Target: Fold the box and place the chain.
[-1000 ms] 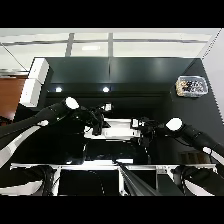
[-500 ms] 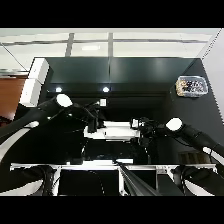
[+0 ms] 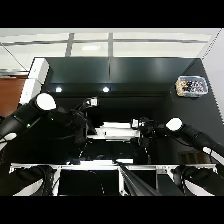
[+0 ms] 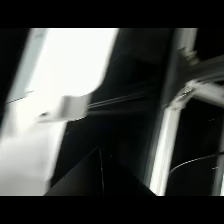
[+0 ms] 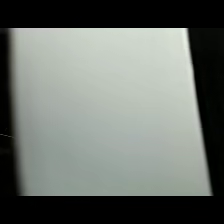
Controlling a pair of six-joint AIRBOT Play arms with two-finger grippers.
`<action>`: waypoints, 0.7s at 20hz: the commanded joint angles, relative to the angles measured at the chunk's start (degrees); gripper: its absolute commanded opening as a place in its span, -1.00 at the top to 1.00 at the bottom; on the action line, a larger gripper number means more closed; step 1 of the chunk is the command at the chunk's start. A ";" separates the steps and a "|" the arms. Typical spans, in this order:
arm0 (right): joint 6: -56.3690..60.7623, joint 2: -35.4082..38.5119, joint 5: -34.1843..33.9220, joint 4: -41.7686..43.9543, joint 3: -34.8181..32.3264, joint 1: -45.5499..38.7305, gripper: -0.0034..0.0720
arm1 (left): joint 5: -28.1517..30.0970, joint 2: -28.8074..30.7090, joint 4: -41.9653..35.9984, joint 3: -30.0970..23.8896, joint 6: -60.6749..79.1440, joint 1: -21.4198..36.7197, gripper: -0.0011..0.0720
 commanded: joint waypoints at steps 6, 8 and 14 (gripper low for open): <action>0.00 0.00 0.00 0.00 0.07 0.02 -0.19 | 36.00 -2.75 -32.72 -5.62 2.71 -5.68 0.90; 0.00 0.00 0.00 0.00 0.07 0.02 -0.19 | 46.42 -4.44 -32.68 -5.51 3.45 -5.64 0.89; 0.00 0.00 0.00 0.00 0.07 0.02 -0.19 | 34.73 -14.38 -22.69 -2.86 2.40 -5.42 0.90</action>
